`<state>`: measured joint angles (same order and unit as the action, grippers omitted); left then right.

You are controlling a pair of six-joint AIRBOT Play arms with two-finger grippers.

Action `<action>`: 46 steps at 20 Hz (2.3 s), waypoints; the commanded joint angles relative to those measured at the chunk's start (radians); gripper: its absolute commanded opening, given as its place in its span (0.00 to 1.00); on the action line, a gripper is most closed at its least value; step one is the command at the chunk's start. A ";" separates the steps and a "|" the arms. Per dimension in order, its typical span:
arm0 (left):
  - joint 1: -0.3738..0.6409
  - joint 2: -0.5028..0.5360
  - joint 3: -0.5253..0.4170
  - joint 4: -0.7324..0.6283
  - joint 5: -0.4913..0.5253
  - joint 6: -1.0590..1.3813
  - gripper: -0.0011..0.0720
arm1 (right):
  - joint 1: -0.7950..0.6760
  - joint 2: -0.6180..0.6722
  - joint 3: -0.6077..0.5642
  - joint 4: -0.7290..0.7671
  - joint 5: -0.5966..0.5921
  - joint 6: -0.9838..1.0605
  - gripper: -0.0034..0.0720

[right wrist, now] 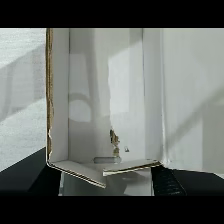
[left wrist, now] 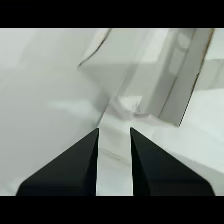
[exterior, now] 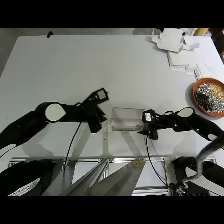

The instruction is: Fold the box and place the chain.

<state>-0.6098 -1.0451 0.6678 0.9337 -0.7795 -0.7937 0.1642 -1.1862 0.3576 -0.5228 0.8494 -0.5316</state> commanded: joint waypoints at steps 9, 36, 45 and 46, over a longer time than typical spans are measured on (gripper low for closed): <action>0.167 -0.095 -0.159 0.024 -0.012 -0.658 0.29 | 0.000 0.001 0.001 0.000 0.001 -0.001 0.57; 0.075 -0.171 -0.158 -0.328 0.010 -0.393 0.30 | 0.000 0.001 0.001 0.000 0.000 -0.001 0.57; 0.100 -0.129 -0.158 -0.343 -0.029 -0.391 0.30 | 0.000 0.001 0.001 0.000 0.000 -0.001 0.57; 0.100 -0.129 -0.158 -0.345 -0.034 -0.391 0.30 | 0.000 0.001 0.001 0.000 0.000 -0.001 0.57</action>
<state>-0.5129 -1.1778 0.5091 0.5938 -0.7944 -1.1854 0.1642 -1.1862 0.3576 -0.5236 0.8494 -0.5327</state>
